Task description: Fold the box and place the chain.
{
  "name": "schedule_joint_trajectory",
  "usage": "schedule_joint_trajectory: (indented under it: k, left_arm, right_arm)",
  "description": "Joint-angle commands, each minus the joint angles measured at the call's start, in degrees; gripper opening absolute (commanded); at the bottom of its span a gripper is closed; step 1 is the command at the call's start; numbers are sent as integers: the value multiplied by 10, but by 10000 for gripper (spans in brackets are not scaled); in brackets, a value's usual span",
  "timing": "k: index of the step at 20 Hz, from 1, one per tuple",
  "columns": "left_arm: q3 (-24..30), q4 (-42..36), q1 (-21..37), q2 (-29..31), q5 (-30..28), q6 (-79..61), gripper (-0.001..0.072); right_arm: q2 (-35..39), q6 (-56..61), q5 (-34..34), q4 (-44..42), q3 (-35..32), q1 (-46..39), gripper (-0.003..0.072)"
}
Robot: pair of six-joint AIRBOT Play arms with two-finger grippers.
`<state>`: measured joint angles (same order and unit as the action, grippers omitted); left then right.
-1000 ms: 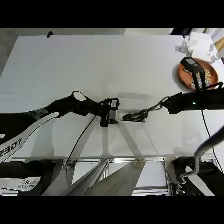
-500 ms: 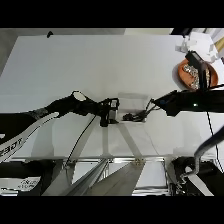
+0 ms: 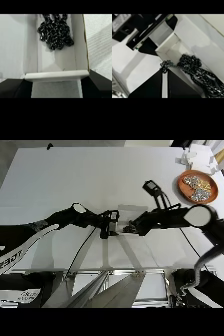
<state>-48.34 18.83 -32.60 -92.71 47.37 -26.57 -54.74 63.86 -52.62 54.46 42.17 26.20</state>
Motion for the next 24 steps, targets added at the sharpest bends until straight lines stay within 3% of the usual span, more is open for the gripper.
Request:
schedule_joint_trajectory:
  k: [1, 5, 8, 9, 12, 15, 17, 19, 21, 23, 24]
  left_arm:
    - [0, 0, 0, 0, 0, 0, 72]
    - [0, 0, 0, 0, 0, 0, 72]
    - [0, 0, 0, 0, 0, 0, 72]
    - [0, 0, 0, 0, 0, 0, 72]
    - [0, 0, 0, 0, 0, 0, 72]
    - [0, 0, 0, 0, 0, 0, 72]
    - [0, 0, 0, 0, 0, 0, 72]
    - [0, 0, 0, 0, 0, 0, 72]
    - [0, 0, 0, 0, 0, 0, 72]
    - [0, 0, 0, 0, 0, 0, 72]
    - [0, 0, 0, 0, 0, 0, 72]
  right_arm:
    - [-83, 2, 23, 12, -4, 30, 23]
    - [-147, 1, 24, 12, -4, 30, 29]
    - [-152, -1, 38, 10, -4, 30, 258]
    - [-152, -1, 41, 10, -4, 30, 275]
    - [-133, -1, 34, 13, 1, 18, 275]
    - [-62, -1, -1, 21, 24, -39, 274]
    - [-3, -2, -24, 71, 27, -80, 264]
    - [43, -1, -54, 164, 27, -108, 162]
    - [61, -41, -94, 215, 27, -128, 158]
    - [58, -137, -123, 197, 24, -135, 152]
    - [54, -169, -117, 176, 23, -135, 101]
